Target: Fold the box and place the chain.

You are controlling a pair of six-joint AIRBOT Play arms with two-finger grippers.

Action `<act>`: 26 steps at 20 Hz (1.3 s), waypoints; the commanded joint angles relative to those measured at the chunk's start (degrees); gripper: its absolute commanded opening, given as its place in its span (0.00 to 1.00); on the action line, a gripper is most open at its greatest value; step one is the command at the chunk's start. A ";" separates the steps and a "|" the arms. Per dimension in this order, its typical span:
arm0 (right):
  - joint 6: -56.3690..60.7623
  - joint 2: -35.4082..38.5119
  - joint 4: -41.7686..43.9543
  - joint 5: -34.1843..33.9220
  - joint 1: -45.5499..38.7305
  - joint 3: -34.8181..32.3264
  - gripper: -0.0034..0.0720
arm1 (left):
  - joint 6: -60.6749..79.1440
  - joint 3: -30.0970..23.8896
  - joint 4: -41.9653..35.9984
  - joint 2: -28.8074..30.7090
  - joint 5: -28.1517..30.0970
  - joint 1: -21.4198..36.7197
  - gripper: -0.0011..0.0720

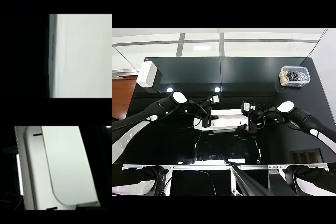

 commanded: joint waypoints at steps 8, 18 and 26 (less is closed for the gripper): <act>-0.22 -2.86 -3.91 -0.83 0.11 0.02 0.98 | -0.15 -0.02 -0.07 -0.04 -1.11 0.02 0.05; 0.11 -3.37 -5.97 -2.38 2.86 0.04 0.98 | -0.15 -0.02 -0.04 -0.04 -1.09 0.02 0.05; 0.46 -3.43 -5.95 -2.91 3.02 0.04 0.98 | -0.15 -0.02 -0.07 -0.04 -1.07 0.02 0.05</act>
